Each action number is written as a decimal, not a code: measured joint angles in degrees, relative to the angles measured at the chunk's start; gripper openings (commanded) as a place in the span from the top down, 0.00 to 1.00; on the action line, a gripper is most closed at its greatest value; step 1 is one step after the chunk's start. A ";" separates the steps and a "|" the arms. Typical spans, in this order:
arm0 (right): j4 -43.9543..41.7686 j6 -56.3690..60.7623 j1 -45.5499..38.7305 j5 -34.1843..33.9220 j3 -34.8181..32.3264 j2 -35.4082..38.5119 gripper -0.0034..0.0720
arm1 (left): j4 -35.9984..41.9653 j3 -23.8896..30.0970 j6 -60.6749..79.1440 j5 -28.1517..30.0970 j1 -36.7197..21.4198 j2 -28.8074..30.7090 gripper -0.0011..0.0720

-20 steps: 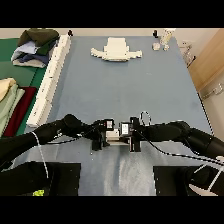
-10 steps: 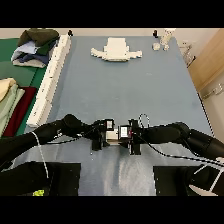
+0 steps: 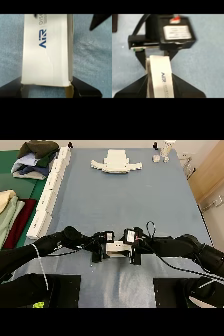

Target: Fold the box.

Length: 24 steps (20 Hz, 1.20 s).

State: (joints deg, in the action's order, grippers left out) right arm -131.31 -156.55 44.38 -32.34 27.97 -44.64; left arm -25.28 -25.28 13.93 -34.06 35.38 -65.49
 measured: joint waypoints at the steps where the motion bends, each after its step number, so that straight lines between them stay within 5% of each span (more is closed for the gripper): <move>1: -0.02 2.43 -0.26 0.48 0.00 0.63 0.45 | 0.00 0.00 0.00 0.00 0.00 0.00 0.41; 7: 0.92 8.72 -1.64 1.38 -0.04 0.90 0.48 | 0.00 0.00 -0.02 0.00 0.00 0.00 0.41; 10: 1.55 8.85 -1.36 0.04 -0.04 0.11 0.34 | 0.00 0.00 0.00 0.02 0.00 0.00 0.41; 24: 7.61 -0.24 0.35 -2.36 -0.04 -5.38 0.42 | 0.00 0.00 -0.02 0.02 0.00 0.00 0.41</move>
State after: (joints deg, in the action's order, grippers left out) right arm -123.70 -156.79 44.73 -34.70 27.92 -50.02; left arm -25.28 -25.28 13.91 -34.04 35.38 -65.49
